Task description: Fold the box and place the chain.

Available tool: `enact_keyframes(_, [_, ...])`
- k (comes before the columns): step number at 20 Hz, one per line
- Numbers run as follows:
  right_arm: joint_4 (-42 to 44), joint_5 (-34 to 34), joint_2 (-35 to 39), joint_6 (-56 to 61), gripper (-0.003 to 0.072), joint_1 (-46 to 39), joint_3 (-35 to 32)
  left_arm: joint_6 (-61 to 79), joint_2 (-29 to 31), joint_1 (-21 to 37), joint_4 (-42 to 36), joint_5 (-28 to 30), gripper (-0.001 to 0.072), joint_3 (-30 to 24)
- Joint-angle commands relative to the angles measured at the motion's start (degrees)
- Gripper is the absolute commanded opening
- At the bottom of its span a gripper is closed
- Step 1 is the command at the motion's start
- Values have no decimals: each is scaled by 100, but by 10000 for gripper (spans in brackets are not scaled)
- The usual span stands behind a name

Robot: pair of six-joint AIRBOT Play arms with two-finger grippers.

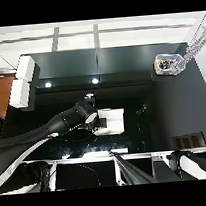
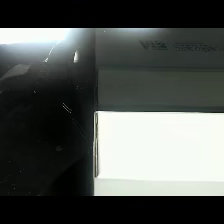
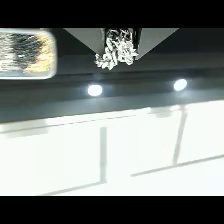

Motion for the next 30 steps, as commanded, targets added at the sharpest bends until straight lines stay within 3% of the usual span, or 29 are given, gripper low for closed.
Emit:
enact_keyframes(1, [219, 1147, 494, -459, 44, 557, -164, 0, -2, -2, 2, 4, 30, 2])
enact_keyframes(5, [219, 2063, 599, -874, 44, 2133, -461, 2, -2, -2, 2, 7, 30, 2])
enact_keyframes(10, [219, 2083, 549, -846, 44, 3318, -623, 2, -2, -2, 4, 7, 30, 2])
enact_keyframes(16, [219, 1908, 310, -844, 44, 3871, -706, 2, -2, -2, 2, 2, 30, 2])
enact_keyframes(26, [299, 1884, 219, -844, 44, 3869, -706, 2, -2, -2, 2, 2, 30, 2])
enact_keyframes(30, [741, 1515, 155, -850, 44, 3869, -706, 2, -2, -2, 4, 2, 31, 2])
